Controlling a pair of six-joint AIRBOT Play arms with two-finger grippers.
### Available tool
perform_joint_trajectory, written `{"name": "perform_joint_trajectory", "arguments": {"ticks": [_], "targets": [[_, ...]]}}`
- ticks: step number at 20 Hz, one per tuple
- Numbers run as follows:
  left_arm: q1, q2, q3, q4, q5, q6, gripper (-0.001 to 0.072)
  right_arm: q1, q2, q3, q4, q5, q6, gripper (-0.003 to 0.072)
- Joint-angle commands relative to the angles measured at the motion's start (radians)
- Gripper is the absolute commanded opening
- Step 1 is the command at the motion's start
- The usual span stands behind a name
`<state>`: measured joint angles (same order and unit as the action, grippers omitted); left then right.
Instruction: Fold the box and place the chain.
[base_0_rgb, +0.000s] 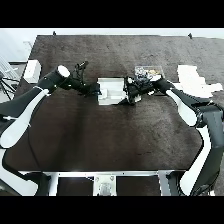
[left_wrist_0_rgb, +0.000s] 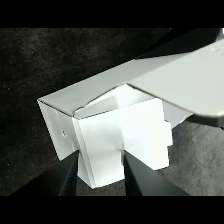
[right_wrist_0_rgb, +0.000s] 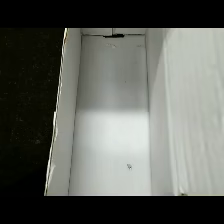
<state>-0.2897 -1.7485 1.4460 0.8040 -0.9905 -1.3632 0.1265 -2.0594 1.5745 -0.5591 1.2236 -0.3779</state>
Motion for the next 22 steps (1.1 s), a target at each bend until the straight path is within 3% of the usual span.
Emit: {"name": "perform_joint_trajectory", "arguments": {"ticks": [1, 9, 22], "targets": [[-0.032, 0.0, 0.019, 0.114, 0.04, -0.127, 0.0328, 0.001, 0.0, 0.0, 0.0, 0.0, 0.0, 0.0581], [-0.081, 0.0, 0.04, 0.256, 0.068, -0.236, 0.0328, 0.001, 0.0, 0.0, 0.0, 0.0, 0.0, 0.0582], [-0.126, -0.013, 0.04, 0.321, 0.082, -0.305, 0.0328, 0.001, 0.0, 0.0, 0.0, 0.0, 0.0, 0.0581]]}}
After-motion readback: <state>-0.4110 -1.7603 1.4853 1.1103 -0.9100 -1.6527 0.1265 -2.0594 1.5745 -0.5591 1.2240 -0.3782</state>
